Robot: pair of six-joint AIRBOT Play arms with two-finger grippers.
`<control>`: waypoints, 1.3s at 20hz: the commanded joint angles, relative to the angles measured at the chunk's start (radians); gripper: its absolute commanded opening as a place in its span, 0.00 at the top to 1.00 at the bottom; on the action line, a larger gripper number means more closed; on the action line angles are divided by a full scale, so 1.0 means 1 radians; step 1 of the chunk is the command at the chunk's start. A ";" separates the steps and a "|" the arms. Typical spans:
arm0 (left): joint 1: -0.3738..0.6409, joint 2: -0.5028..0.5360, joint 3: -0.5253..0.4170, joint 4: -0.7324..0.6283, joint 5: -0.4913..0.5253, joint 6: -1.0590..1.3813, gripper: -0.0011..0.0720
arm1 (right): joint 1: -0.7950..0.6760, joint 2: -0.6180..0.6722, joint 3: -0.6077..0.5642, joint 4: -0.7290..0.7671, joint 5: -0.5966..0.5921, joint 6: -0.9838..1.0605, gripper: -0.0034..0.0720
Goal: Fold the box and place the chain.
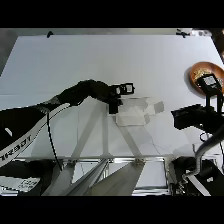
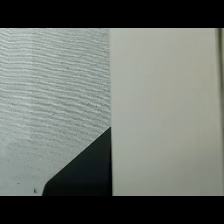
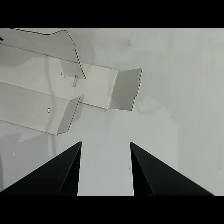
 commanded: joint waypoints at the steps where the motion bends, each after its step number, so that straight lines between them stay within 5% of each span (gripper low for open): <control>1: -0.001 -0.001 0.000 0.000 0.001 0.000 0.97 | 0.000 -0.001 0.000 0.001 0.002 -0.001 0.51; 8: -0.001 -0.001 0.000 0.000 0.000 0.000 0.97 | 0.000 0.014 0.000 0.055 0.141 -0.058 0.51; 9: -0.001 -0.001 0.000 0.000 0.000 0.000 0.97 | 0.000 0.035 0.000 0.100 0.161 -0.064 0.60; 10: -0.001 -0.001 0.000 0.000 0.000 0.000 0.97 | 0.000 0.067 0.000 0.153 0.179 -0.094 0.82; 11: -0.001 -0.001 0.000 0.000 0.000 0.000 0.97 | 0.000 0.103 0.000 0.200 0.191 -0.123 0.94; 18: -0.001 -0.001 0.000 0.000 0.000 0.000 0.97 | 0.000 0.401 0.000 0.409 0.267 -0.280 0.94; 22: -0.001 -0.001 0.000 0.000 0.000 0.000 0.97 | -0.001 0.412 -0.043 0.506 0.194 -0.429 0.94; 26: -0.001 -0.001 0.000 0.000 0.000 0.000 0.97 | 0.000 0.408 -0.209 0.474 0.172 -0.614 0.94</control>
